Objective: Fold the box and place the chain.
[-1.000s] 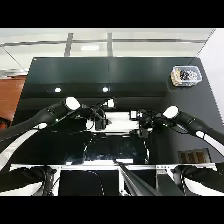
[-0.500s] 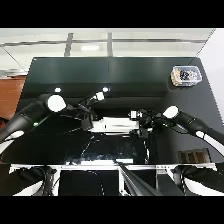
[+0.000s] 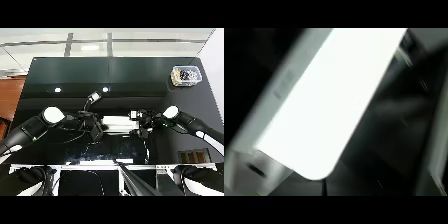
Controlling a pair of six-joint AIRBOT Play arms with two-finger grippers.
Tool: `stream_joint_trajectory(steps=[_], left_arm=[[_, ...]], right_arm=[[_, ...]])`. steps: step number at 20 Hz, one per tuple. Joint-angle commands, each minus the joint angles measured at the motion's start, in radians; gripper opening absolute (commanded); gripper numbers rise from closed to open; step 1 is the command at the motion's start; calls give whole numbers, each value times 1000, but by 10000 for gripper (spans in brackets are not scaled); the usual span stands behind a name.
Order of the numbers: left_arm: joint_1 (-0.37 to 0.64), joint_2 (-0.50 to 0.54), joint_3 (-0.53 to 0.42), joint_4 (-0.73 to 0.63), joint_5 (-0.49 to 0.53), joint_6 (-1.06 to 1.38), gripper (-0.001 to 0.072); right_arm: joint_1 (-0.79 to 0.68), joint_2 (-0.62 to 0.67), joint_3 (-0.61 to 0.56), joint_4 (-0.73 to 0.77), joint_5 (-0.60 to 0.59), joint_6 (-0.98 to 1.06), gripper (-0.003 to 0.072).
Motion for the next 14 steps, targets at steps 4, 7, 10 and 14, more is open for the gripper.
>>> stream_joint_trajectory(steps=[4,7,10,14], left_arm=[[26,-162,109,-19,277,39,25],[100,-301,193,-14,28,38,24],[149,-412,235,-18,-198,36,23],[153,-445,238,-17,-210,37,23]], right_arm=[[0,1,1,0,1,0,108],[0,1,1,0,1,0,107],[0,1,1,0,1,0,108],[0,1,1,0,0,0,107]])
